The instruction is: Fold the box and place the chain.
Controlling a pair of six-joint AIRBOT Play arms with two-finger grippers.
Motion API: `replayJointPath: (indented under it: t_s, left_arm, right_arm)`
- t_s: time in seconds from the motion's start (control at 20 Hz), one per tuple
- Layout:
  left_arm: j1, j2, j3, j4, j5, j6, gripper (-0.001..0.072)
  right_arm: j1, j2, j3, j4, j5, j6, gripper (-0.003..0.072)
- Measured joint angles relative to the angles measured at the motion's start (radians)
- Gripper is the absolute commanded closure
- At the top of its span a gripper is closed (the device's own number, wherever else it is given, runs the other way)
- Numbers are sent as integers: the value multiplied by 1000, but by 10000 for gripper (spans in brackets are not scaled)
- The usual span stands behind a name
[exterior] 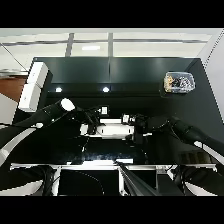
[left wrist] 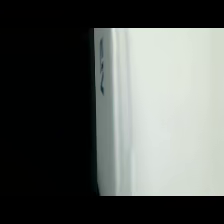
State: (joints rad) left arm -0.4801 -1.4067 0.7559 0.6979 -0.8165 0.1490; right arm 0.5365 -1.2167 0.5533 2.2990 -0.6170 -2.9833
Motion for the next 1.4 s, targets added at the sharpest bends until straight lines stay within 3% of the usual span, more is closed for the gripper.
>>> replayJointPath:
  t_s: [0.85, 0.9, 0.95, 1.1, 1.15, 1.4]
  left_arm:
    - [0, 0, 0, 0, 0, 0, 682]
    - [0, 0, 0, 0, 0, 0, 682]
    - [0, -1, 0, 0, 0, 0, 682]
    - [0, -1, 0, 0, 1, 0, 682]
    - [0, -1, 0, 0, 1, 0, 682]
    - [0, -1, 0, 0, 1, 0, 679]
  right_arm:
    - [-9, 5, 0, -25, -16, 28, -17]
    - [-9, 5, 0, -25, -16, 29, 62]
    - [-9, 5, 0, -25, -16, 29, 88]
    - [-9, 5, 0, -26, -15, 31, 99]
    - [-9, 5, 0, -26, -16, 31, 213]
    - [-9, 5, 0, -26, -16, 32, 225]
